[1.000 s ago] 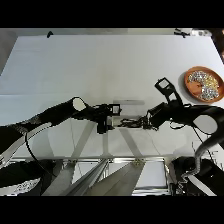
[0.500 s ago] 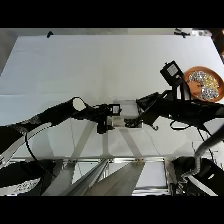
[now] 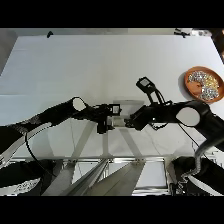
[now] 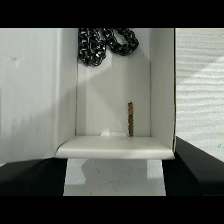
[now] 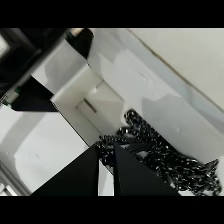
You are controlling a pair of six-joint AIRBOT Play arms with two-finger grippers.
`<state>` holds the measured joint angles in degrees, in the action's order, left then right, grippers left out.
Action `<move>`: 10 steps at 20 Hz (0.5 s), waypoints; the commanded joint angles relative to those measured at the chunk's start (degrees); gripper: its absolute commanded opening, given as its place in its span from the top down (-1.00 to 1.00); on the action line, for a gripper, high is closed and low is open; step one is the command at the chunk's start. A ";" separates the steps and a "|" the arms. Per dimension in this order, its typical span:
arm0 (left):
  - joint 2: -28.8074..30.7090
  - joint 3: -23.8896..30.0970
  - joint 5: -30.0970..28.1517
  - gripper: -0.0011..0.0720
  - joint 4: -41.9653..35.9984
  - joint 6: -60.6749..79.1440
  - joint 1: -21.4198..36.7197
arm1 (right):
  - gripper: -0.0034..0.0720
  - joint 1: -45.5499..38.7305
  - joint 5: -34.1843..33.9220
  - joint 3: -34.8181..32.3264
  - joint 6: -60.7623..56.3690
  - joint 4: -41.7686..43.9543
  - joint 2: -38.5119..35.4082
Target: Fold the box and place the chain.
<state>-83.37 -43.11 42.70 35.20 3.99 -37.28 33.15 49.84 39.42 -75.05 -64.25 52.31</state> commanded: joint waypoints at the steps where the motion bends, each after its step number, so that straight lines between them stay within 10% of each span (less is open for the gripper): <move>1: 0.00 -0.07 -0.02 0.94 0.02 0.00 0.04 | 0.88 0.07 0.66 -0.63 -0.17 0.74 6.71; 5: 0.00 -0.07 0.00 0.94 0.02 0.00 0.04 | 0.38 0.04 1.14 -0.61 -0.04 2.21 8.90; 10: 0.00 -0.07 0.00 0.94 0.02 0.00 0.04 | 0.38 -2.16 2.67 -0.61 0.61 1.88 -0.02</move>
<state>-83.35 -43.11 42.70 35.20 3.97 -37.28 32.32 51.33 38.83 -75.00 -62.35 56.34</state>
